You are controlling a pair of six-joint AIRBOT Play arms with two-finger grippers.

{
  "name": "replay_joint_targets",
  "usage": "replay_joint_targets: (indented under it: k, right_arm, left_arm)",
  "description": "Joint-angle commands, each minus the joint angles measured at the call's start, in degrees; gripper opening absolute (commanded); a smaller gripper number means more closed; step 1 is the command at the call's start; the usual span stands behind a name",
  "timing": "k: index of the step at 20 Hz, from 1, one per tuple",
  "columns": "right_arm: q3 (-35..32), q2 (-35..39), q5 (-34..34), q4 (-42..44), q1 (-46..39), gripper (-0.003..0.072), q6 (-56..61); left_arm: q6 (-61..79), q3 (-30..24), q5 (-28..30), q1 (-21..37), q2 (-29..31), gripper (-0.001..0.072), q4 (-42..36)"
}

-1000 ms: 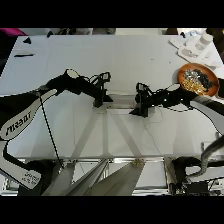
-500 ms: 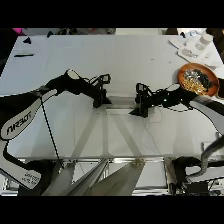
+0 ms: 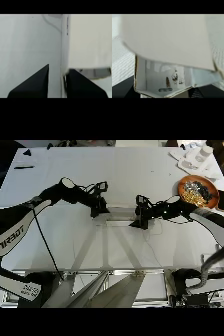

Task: Fold the box and place the chain.

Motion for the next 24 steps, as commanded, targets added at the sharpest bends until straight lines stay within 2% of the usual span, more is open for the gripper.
replay_joint_targets:
  k: [1, 3, 5, 6, 9, 12, 15, 17, 20, 24]
  right_arm:
    - [0.1, 0.0, 0.0, 0.0, 0.0, 0.0502, 0.0]
    - [0.1, 0.0, 0.0, 0.0, 0.0, 0.0502, 0.0]
    - [0.1, 0.0, 0.0, 0.0, 0.0, 0.0502, 0.0]
    - [0.1, 0.0, 0.0, 0.0, 0.0, 0.0502, 0.0]
    - [0.1, 0.0, 0.0, 0.0, 0.0, 0.0502, 0.0]
    - [0.1, 0.0, 0.0, 0.0, 0.0, 0.0502, 0.0]
    - [0.1, 0.0, 0.0, 0.0, 0.0, 0.0502, 0.0]
    - [0.1, 0.0, 0.0, 0.0, 0.0, 0.0502, 0.0]
    - [0.1, 0.0, 0.0, 0.0, 0.0, 0.0502, 0.0]
    - [0.1, 0.0, 0.0, 0.0, 0.0, 0.0502, 0.0]
  left_arm:
    - [-6.1, 0.0, -3.5, 3.3, 5.3, 0.0238, 7.6]
    - [-9.2, 0.0, -7.4, 5.6, 8.7, 0.0227, 13.0]
    - [-13.7, 0.0, -12.7, 7.6, 12.1, 0.0184, 14.1]
    - [-16.3, 0.0, -15.5, 8.1, 13.8, 0.0004, 13.9]
    - [-22.3, 0.0, -21.9, 6.5, 17.2, 0.0009, 11.5]
    - [-27.4, 0.0, -22.6, 1.1, 17.8, 0.0009, 11.3]
    - [-27.1, 0.0, -16.8, -5.9, 17.3, 0.0009, 11.4]
    - [-26.6, 0.0, -8.1, -9.1, 16.7, 0.0010, 11.5]
    - [-26.8, 0.0, 5.2, -10.3, 15.3, 0.0011, 11.5]
    - [-28.8, 0.0, 13.9, -9.7, 11.7, 0.0011, 11.1]
